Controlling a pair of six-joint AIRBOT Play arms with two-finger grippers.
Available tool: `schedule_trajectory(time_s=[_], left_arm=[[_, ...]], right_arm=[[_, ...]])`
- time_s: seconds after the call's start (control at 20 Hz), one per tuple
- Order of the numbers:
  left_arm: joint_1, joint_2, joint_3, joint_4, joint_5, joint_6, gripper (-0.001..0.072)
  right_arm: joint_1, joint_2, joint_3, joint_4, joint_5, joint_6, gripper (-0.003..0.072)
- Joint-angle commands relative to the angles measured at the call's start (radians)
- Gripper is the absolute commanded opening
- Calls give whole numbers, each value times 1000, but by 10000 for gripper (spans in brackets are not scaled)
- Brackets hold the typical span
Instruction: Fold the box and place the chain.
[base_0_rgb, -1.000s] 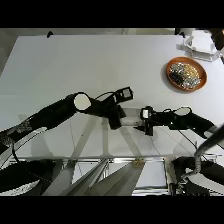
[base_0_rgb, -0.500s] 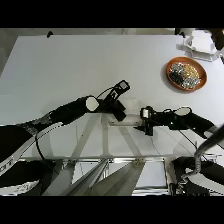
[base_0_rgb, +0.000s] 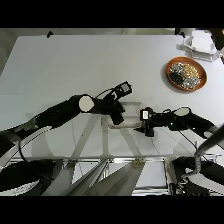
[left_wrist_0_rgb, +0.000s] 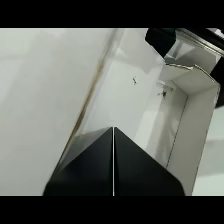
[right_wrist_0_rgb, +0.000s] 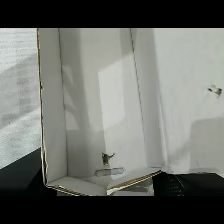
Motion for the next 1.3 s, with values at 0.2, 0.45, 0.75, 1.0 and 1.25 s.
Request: schedule_trajectory(time_s=[0.2, 0.45, 0.75, 1.0, 1.25], left_arm=[[98, 126, 1, 217, -284, 51, 0], [203, 127, 1, 213, -438, 215, 12], [204, 122, -74, 201, -379, 287, 436], [203, 103, -178, 107, -290, 497, 524], [200, 101, -212, 93, -141, 500, 509]], right_arm=[[-1, 1, 1, 3, -4, 2, 323], [-1, 1, 1, 3, -4, 2, 323], [-1, 1, 1, 3, -4, 2, 323], [-1, 1, 1, 3, -4, 2, 323], [-1, 1, 1, 3, -5, 2, 323]])
